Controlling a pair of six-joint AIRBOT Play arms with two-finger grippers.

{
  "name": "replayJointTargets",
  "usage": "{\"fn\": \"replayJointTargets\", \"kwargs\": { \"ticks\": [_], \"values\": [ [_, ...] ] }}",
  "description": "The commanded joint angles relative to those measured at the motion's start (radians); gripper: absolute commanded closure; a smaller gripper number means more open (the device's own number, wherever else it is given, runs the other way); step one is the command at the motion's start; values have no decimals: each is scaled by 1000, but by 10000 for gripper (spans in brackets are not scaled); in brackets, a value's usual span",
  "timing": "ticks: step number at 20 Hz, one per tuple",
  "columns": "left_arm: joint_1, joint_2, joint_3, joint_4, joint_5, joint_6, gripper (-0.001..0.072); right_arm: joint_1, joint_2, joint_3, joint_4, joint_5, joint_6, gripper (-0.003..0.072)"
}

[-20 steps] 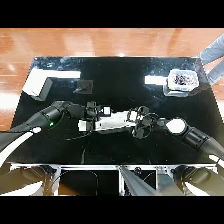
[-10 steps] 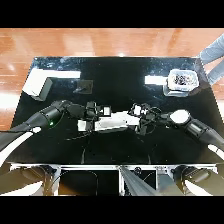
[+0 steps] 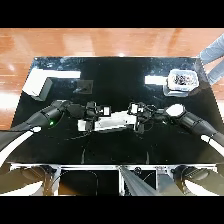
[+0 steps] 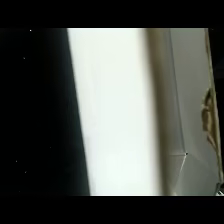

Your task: Fold the box and place the chain.

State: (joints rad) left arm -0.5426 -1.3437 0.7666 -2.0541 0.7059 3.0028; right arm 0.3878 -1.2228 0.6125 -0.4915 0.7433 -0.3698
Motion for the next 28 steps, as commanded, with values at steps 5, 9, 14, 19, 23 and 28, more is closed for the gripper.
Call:
{"fn": "replayJointTargets", "kwargs": {
  "ticks": [5,9,14,19,23,28],
  "values": [
    [0,-3,19,1,-5,0,693,5,-82,25,11,100,-19,-30],
    [0,-20,31,-20,2,0,692,5,-101,25,-27,101,20,-30],
    [0,-56,61,-52,27,0,692,17,-101,25,-32,66,38,-29],
    [0,-56,67,-52,33,0,692,37,-106,25,-3,28,60,-29],
    [0,-56,67,-52,47,1,692,39,-116,25,-4,18,82,-29],
    [0,-56,67,-52,47,0,691,39,-116,25,-42,11,132,-28]
  ]
}}
